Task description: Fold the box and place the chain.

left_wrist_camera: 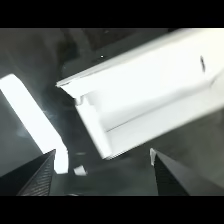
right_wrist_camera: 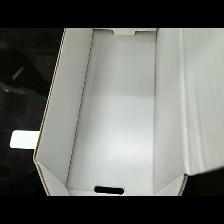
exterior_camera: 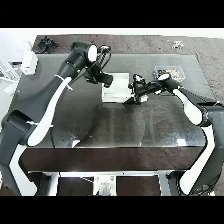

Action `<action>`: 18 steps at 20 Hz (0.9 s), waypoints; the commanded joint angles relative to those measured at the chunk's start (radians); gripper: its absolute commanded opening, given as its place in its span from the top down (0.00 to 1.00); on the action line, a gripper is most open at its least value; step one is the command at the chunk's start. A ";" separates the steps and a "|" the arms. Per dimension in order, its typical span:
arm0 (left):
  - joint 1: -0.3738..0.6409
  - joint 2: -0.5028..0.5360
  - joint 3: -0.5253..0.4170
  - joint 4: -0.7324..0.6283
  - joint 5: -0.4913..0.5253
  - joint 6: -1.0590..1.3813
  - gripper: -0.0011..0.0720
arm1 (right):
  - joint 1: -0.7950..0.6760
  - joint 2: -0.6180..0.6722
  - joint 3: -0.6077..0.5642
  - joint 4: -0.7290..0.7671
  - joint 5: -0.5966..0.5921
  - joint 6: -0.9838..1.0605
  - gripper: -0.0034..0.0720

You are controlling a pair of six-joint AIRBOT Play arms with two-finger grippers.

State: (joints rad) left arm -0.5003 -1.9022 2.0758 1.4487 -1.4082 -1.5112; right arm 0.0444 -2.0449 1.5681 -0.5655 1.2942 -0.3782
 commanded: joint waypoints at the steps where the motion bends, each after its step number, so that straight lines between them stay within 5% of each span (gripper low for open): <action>1: 0.067 0.028 -0.039 -0.033 -0.113 0.437 0.03 | 0.000 0.000 0.000 0.000 0.000 0.000 0.12; 3: 0.126 0.028 -0.087 -0.144 -0.119 0.515 0.03 | 0.000 0.000 0.000 0.000 0.000 0.000 0.12; 5: 0.183 0.028 -0.157 -0.285 -0.007 0.749 0.03 | 0.000 0.000 0.000 0.000 0.000 0.000 0.12; 9: 0.320 0.024 -0.348 -0.754 0.113 1.304 0.03 | 0.000 0.000 0.000 0.000 0.000 0.000 0.12; 11: 0.372 0.024 -0.426 -0.868 0.119 1.409 0.03 | 0.000 0.000 0.000 0.000 0.000 0.000 0.12; 18: 0.386 0.003 -0.534 -0.839 0.309 1.840 0.01 | 0.000 0.000 0.000 0.000 0.000 0.000 0.12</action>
State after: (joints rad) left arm -0.1177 -1.8862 1.5772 0.6300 -1.1713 0.0849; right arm 0.0444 -2.0449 1.5681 -0.5655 1.2942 -0.3779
